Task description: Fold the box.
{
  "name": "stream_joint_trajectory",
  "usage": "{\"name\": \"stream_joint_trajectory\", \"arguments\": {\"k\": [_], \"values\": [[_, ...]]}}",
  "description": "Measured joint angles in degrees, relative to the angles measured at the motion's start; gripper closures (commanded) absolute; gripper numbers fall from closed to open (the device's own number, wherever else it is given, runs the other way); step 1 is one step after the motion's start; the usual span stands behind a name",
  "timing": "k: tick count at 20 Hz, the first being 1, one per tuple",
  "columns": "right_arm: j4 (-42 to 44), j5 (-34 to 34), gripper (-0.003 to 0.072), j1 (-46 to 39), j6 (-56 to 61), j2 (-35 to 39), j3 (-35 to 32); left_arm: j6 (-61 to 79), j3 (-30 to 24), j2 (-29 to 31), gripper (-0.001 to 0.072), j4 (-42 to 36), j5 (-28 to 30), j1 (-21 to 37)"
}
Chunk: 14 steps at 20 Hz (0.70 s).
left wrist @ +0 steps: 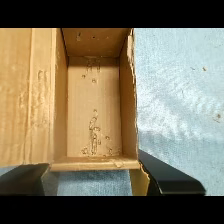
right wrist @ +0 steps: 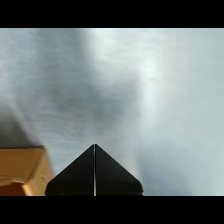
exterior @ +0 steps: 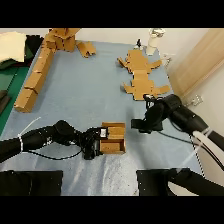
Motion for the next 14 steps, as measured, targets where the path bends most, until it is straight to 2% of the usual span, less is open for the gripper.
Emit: {"name": "stream_joint_trajectory", "arguments": {"k": [2,4,6,8,10,14], "values": [[20.1,2.9,0.0684,-8.1,-19.6,-5.9,-0.8,0.0,0.0,0.0,0.0189,0.0,0.0,0.0],[36.3,2.7,0.0684,-11.8,-35.7,-11.4,-0.3,0.0,0.0,0.0,0.0190,0.0,0.0,0.0],[45.6,0.3,0.0684,-12.5,-47.3,-14.7,0.0,0.0,0.0,0.0,0.0189,0.0,0.0,0.0],[51.0,-3.5,0.0684,-11.5,-55.8,-16.2,0.1,0.0,0.0,0.0,0.0189,0.0,0.0,0.0],[52.9,-6.4,0.0684,-9.9,-60.9,-16.3,-0.9,0.0,0.0,0.0,0.0189,0.0,0.0,0.0],[53.4,-5.6,0.0684,-6.8,-66.7,-12.5,-5.5,0.0,0.0,0.0,0.0189,0.0,0.0,0.0]]}}
